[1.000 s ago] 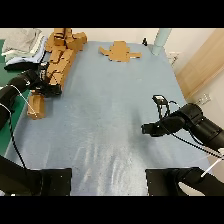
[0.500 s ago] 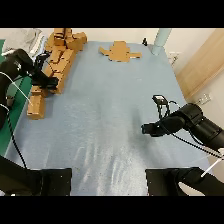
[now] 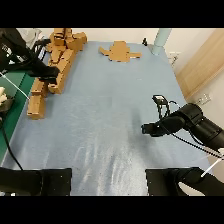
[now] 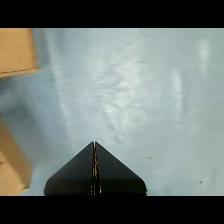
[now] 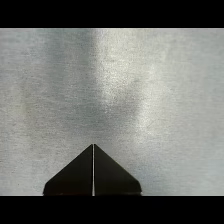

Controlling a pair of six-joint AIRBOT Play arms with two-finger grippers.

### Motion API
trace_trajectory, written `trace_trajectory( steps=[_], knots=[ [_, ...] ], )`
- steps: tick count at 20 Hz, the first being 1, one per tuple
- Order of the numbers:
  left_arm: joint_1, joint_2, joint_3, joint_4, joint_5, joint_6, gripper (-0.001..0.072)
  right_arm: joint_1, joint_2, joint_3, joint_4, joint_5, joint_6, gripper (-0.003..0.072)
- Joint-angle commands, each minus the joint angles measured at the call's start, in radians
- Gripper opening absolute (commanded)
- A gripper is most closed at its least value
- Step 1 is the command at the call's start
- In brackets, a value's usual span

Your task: Fold the box.

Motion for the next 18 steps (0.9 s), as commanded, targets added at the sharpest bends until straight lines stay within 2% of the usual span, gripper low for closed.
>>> trace_trajectory(
  steps=[1, 3, 6, 9, 13, 18],
  knots=[
    [-0.143, 0.133, -0.101, -0.058, 0.088, 0.006, 0.0008, 0.0, -0.001, 0.001, 0.0, 0.0, 0.0, 0.0006],
    [-0.264, 0.221, -0.251, -0.058, 0.214, 0.01, 0.0008, 0.0, -0.001, 0.001, 0.0, 0.0, 0.0, 0.0005],
    [-0.442, 0.354, -0.539, -0.059, 0.434, -0.006, 0.0008, 0.0, -0.001, 0.001, 0.0, 0.0, 0.0, 0.0006],
    [-0.565, 0.436, -0.724, -0.06, 0.589, -0.03, 0.0009, 0.0, -0.001, 0.001, 0.0, 0.0, 0.0, 0.0005],
    [-0.632, 0.436, -0.752, -0.06, 0.623, -0.029, 0.0014, 0.0, -0.001, 0.001, 0.0, 0.0, 0.0, 0.0006],
    [-0.643, 0.436, -0.752, -0.059, 0.622, -0.028, 0.0014, 0.0, -0.001, 0.001, 0.0, 0.0, 0.0, 0.0005]
  ],
)
